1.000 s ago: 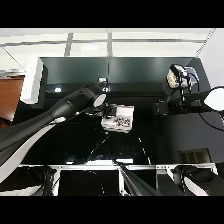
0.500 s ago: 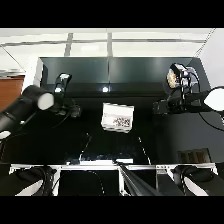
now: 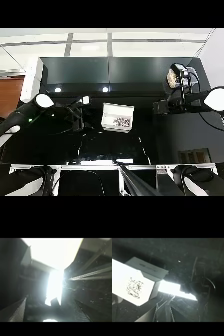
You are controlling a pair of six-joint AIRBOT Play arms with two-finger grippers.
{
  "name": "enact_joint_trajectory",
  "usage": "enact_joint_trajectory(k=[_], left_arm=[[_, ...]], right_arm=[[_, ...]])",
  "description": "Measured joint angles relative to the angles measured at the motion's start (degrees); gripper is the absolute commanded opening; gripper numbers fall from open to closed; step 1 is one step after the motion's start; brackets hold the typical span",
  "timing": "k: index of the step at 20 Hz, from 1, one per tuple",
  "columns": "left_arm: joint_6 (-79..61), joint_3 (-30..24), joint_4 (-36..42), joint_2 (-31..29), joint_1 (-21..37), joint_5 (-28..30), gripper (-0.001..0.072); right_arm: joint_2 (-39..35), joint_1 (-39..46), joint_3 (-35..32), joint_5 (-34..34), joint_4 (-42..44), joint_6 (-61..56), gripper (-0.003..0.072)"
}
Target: Fold the box and place the chain.
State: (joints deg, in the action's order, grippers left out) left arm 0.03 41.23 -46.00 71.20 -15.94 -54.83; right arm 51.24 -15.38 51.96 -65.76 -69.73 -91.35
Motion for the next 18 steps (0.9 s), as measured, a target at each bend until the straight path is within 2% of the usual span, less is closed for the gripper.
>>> enact_joint_trajectory(k=[3,8,18], left_arm=[[-10.14,1.97,5.51,5.51,-0.46,0.85,0.0718],[-16.33,4.35,11.52,11.87,-0.87,-0.81,0.0719],[-20.0,6.1,13.86,14.62,-4.13,-2.25,0.0711]], right_arm=[[0.0,0.0,0.0,-0.59,-0.02,-0.68,0.0209],[0.0,0.0,0.0,-0.96,0.02,-1.27,0.0209],[0.0,0.0,0.0,-0.92,0.0,-1.46,0.0209]])
